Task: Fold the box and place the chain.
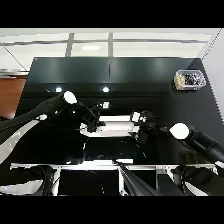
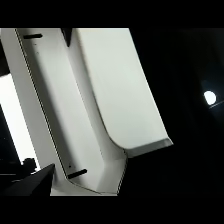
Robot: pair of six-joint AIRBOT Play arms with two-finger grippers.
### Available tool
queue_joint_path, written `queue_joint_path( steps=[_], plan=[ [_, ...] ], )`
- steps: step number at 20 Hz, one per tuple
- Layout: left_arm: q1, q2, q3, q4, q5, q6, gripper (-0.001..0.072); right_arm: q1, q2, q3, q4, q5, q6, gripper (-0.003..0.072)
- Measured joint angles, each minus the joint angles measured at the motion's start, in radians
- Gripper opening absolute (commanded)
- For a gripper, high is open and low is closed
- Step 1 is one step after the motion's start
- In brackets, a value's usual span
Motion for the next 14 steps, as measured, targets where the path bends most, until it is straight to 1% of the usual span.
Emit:
queue_joint_path(
  steps=[4, 9, 14],
  plan=[
    [0.0, 0.0, 0.0, -0.003, 0.001, 0.0, 0.0027, -0.035, -0.025, 0.002, 0.058, 0.029, -0.065, 0.069],
    [0.0, 0.0, 0.0, -0.006, 0.002, -0.002, 0.0027, -0.048, -0.089, 0.01, 0.176, 0.119, -0.216, 0.0689],
    [0.0, 0.0, 0.0, -0.012, 0.003, -0.005, 0.0027, -0.05, -0.149, 0.013, 0.222, 0.145, -0.339, 0.069]
  ],
)
